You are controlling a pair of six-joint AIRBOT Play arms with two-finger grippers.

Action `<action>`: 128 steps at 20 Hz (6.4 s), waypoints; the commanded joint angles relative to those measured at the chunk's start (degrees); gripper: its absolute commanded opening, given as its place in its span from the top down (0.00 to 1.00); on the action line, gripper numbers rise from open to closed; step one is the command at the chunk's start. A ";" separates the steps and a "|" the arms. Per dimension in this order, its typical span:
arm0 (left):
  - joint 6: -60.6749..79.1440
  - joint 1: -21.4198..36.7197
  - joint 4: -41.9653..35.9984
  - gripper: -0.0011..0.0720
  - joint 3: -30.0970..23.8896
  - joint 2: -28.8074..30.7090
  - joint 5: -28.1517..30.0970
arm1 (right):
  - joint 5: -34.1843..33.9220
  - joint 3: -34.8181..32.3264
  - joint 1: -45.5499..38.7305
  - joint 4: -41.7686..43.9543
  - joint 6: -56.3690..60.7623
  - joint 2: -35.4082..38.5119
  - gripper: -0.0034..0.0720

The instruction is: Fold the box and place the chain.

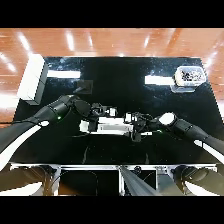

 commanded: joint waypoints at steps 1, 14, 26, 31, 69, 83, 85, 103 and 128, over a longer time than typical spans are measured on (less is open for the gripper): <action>-0.04 0.02 -0.04 0.96 0.07 -0.02 0.02 | -0.17 0.02 0.02 -0.17 0.24 -0.02 0.24; -10.08 0.04 0.28 0.11 0.07 2.82 -0.24 | -0.17 0.02 0.02 -0.26 0.22 -0.02 0.24; -44.17 11.28 14.58 0.16 0.04 15.65 20.33 | -0.24 0.02 0.02 -0.39 0.24 -0.02 0.24; -45.64 19.37 -7.30 0.96 -2.34 17.00 30.64 | -0.26 0.02 0.02 -0.39 0.26 -0.02 0.24; -56.98 -23.98 -27.06 0.96 -26.82 18.05 -67.73 | -1.27 0.02 0.04 -0.46 1.05 -0.02 0.24; -56.39 -17.62 -17.77 0.96 -20.33 18.23 -51.87 | -1.27 0.00 0.02 -0.50 1.11 -0.02 0.24; -56.39 -17.62 -17.75 0.96 -20.28 18.75 -51.84 | -1.36 0.00 -0.11 -0.57 1.27 -0.02 0.24; -53.05 -14.32 -11.39 0.96 -20.20 30.53 -16.57 | 3.06 0.55 -2.36 -5.68 -9.75 -0.07 0.25; -56.87 -17.16 -12.48 0.96 -20.17 12.24 -53.90 | 4.76 2.51 -1.51 -5.09 -9.66 -2.78 0.24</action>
